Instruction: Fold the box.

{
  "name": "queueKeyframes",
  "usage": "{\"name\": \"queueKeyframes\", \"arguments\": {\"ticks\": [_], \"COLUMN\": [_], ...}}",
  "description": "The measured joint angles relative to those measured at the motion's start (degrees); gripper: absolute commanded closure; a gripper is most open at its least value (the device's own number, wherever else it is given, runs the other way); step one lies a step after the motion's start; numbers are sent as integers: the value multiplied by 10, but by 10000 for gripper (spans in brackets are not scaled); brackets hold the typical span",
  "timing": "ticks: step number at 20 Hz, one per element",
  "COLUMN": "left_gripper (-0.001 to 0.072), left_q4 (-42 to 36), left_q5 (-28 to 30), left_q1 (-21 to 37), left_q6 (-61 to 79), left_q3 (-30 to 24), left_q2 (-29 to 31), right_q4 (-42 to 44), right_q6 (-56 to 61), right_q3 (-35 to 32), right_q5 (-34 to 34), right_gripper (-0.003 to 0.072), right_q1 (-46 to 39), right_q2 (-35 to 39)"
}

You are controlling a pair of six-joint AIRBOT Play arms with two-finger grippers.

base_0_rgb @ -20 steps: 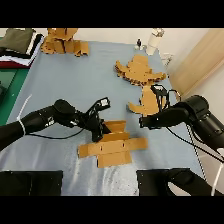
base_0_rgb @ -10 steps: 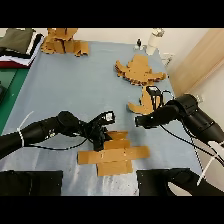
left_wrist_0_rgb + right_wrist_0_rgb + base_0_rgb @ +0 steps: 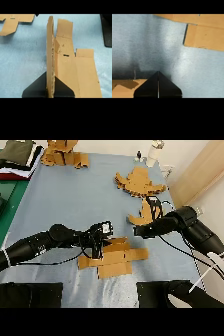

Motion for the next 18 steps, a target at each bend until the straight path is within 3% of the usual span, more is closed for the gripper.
{"name": "queueKeyframes", "arguments": {"ticks": [6,12,18], "left_gripper": [697,697,697], "left_q4": [2,1,2], "left_q5": [-21,3,82], "left_q1": [-9,-37,-59], "left_q6": [-7,-7,16], "left_q3": [-18,-29,-25], "left_q2": [-20,-23,27], "right_q4": [9,12,13], "right_q6": [0,0,0], "right_q3": [0,0,0], "right_q5": [9,11,11], "right_gripper": [683,683,683], "right_q1": [0,0,0], "right_q2": [0,0,0]}}
